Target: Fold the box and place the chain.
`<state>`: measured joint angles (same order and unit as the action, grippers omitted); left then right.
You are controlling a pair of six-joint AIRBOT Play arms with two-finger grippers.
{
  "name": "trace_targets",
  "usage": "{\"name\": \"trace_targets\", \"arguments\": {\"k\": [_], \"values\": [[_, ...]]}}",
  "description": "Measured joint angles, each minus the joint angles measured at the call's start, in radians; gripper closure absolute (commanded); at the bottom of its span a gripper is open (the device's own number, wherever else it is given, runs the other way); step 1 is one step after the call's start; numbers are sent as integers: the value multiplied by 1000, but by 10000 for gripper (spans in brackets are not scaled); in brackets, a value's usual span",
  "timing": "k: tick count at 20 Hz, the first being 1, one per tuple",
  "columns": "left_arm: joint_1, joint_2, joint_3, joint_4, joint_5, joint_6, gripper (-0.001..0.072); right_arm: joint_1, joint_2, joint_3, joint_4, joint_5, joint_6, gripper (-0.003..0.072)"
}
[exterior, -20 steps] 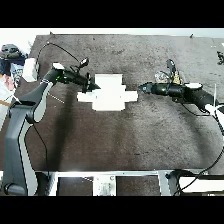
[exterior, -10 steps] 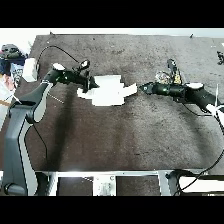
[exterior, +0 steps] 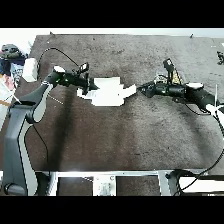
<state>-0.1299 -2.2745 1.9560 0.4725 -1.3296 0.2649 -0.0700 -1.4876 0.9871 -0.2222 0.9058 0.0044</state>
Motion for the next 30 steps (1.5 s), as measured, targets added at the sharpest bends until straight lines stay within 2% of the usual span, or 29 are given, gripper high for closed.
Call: {"name": "trace_targets", "arguments": {"k": [4,9,15,21,25,30], "values": [[0,0,-2,3,2,3,696,74,-1,0,6,14,-209,74],[0,0,-2,0,5,4,696,211,-21,9,-116,-92,-321,73],[0,0,-2,-3,5,4,696,309,-125,57,-254,-150,-343,73],[0,0,-2,-3,5,4,696,369,-164,77,-353,-272,-316,76],[0,0,-2,-3,6,4,696,386,-178,91,-394,-336,-288,94],[0,0,-2,-3,6,3,696,356,-183,159,-409,-340,-237,93]]}}
